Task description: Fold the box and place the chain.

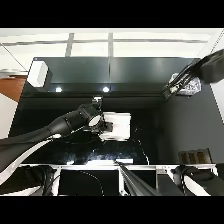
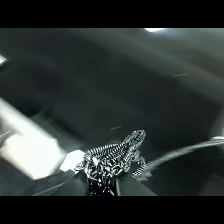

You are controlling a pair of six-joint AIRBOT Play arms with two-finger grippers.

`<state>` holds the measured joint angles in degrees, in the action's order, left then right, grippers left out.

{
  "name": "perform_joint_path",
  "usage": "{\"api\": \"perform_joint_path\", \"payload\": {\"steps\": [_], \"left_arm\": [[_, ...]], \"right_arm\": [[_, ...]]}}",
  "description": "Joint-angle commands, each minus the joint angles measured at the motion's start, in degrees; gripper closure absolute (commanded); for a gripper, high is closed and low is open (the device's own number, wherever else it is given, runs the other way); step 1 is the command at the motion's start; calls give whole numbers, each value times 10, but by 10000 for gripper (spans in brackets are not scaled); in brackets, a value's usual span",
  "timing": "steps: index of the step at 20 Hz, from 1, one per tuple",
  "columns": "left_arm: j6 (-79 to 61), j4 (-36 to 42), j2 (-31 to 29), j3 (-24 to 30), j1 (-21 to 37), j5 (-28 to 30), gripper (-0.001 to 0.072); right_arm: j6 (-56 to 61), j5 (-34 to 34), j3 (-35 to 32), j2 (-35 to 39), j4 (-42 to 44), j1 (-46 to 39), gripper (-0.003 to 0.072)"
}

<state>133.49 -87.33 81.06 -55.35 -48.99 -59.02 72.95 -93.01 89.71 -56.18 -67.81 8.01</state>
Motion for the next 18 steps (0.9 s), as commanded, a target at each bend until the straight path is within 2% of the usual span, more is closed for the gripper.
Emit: {"api": "perform_joint_path", "payload": {"steps": [1,8,14,18], "left_arm": [[0,0,0,0,0,0,681],[0,-1,0,0,-7,0,680],[0,-1,0,0,-6,0,681],[0,-1,0,0,-6,0,680]], "right_arm": [[-23,-16,-65,6,102,40,642],[-36,46,-167,2,185,119,642],[-38,106,-189,-20,200,172,642],[-38,115,-203,-46,190,183,642]]}}
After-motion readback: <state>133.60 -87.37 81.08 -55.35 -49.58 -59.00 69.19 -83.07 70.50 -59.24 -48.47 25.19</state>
